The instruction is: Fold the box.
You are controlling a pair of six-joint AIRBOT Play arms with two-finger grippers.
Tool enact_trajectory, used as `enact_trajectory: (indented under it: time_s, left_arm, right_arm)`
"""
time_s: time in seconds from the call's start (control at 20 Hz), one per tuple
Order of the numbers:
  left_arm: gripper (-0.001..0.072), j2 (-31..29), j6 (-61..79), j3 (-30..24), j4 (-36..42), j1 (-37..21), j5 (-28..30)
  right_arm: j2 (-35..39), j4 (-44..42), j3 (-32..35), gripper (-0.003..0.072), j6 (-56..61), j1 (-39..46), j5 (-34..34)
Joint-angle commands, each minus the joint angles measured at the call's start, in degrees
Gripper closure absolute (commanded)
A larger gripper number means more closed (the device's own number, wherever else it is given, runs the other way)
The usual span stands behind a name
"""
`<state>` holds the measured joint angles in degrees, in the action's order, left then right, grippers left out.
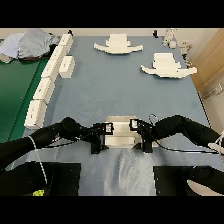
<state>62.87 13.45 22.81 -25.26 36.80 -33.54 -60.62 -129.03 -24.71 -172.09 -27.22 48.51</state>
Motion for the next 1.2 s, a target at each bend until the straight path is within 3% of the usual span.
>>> enact_trajectory:
  time_s: [0.0, 0.05, 0.1, 0.25, 0.5, 0.55, 0.65, 0.8, 0.9, 1.0, 1.15]
  left_arm:
    - [0.0281, 0.0, 0.0, 0.0, 0.0, 0.0, 0.0]
    - [0.0281, 0.0, 0.0, 0.0, 0.0, 0.0, 0.0]
    - [0.0281, 0.0, 0.0, 0.0, 0.0, 0.0, 0.0]
    - [0.0281, 0.0, 0.0, 0.0, 0.0, 0.0, 0.0]
    - [0.0281, 0.0, 0.0, 0.0, 0.0, 0.0, 0.0]
    - [0.0281, 0.0, 0.0, 0.0, 0.0, 0.0, 0.0]
    - [0.0281, 0.0, 0.0, 0.0, 0.0, 0.0, 0.0]
    - [0.0281, 0.0, 0.0, 0.0, 0.0, 0.0, 0.0]
    - [0.0281, 0.0, 0.0, 0.0, 0.0, 0.0, 0.0]
    - [0.0281, 0.0, 0.0, 0.0, 0.0, 0.0, 0.0]
    - [0.0281, 0.0, 0.0, 0.0, 0.0, 0.0, 0.0]
  right_arm:
    - [0.2, 0.3, 0.0, 0.0182, 2.2, 0.0, 0.0]
    - [0.9, 1.1, -0.1, 0.0036, 4.8, 0.0, 0.0]
    - [2.2, 2.2, -0.1, -0.002, 6.8, 0.0, 0.0]
    - [7.7, 8.2, -0.1, -0.002, 14.5, 0.0, 2.6]
    - [17.7, 19.4, -1.3, -0.0017, 35.9, 0.0, 15.8]
    - [19.9, 19.1, -2.3, 0.0009, 42.0, 0.0, 17.6]
    - [22.9, 14.7, -4.1, 0.0207, 55.1, 0.0, 18.5]
    - [20.9, -3.2, -3.9, 0.0415, 61.9, -0.1, 14.5]
    - [15.9, -10.8, -4.0, 0.043, 64.3, -1.3, 5.9]
    - [9.2, -12.2, -6.3, 0.043, 64.5, -2.4, -3.2]
    - [-1.0, -11.7, -13.1, 0.043, 64.7, -2.4, -6.1]
